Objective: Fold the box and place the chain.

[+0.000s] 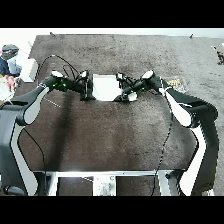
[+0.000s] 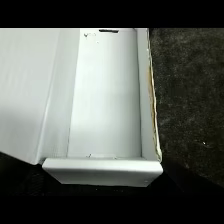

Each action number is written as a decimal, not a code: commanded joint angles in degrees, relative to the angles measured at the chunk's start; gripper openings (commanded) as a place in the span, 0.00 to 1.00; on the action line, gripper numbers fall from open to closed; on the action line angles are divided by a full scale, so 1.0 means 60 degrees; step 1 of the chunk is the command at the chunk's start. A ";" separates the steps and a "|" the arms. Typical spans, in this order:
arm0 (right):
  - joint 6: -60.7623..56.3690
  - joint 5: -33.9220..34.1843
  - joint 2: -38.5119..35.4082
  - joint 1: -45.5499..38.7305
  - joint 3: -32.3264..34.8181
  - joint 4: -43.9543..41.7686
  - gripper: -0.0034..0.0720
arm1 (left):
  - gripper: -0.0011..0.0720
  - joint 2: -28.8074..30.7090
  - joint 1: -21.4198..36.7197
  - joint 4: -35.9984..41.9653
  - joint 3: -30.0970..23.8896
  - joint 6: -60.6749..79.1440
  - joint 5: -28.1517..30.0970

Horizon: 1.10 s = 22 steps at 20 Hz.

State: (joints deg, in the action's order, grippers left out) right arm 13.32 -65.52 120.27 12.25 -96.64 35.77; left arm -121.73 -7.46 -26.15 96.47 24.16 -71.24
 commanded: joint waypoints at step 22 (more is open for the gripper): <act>-0.0004 -0.0007 -0.0004 0.0007 0.0000 0.0000 0.63 | 0.83 -0.0157 -0.0277 -0.0823 0.0080 -0.0226 0.0772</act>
State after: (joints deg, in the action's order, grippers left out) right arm 13.30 -65.47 120.25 12.23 -96.66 35.77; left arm -122.10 -9.06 -28.08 97.06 23.31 -68.97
